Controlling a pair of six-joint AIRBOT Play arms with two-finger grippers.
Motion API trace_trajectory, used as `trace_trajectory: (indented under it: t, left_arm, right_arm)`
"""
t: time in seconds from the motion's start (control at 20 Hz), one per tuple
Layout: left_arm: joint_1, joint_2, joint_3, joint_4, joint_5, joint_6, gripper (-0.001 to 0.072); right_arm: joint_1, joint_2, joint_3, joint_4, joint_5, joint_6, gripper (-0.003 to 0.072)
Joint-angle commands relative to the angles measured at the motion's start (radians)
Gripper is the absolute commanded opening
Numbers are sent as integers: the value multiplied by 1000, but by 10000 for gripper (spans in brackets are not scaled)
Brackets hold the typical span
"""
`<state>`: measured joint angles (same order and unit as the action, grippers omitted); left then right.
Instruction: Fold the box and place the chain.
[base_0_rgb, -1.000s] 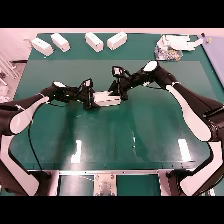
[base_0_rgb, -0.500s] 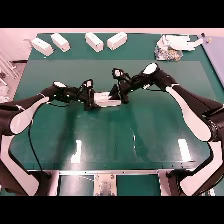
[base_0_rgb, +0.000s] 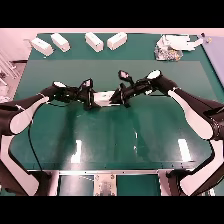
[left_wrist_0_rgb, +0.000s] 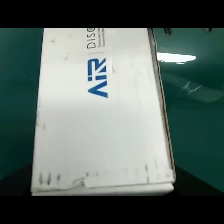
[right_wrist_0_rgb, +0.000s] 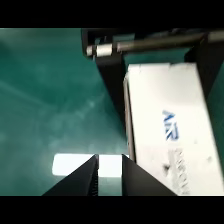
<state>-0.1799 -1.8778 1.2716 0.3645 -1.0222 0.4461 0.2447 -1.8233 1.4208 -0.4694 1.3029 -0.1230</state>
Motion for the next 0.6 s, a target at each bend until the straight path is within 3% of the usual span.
trace_trajectory:
  t: [0.0, 0.2, 0.25, 0.55]
  left_arm:
    - [0, 0, 1, 1, 0, 0, 629]
    - [0, 0, 1, 1, 0, 0, 629]
    - [0, 0, 1, 1, 0, 0, 629]
    - [0, 0, 1, 1, 0, 0, 629]
  right_arm:
    - [-40, 5, 35, 193, 80, -18, 120]
    - [-40, -26, 44, 196, 40, -14, 107]
    - [-39, -46, 45, 196, 40, -8, 50]
    - [-36, -130, 47, 167, -10, 72, 24]
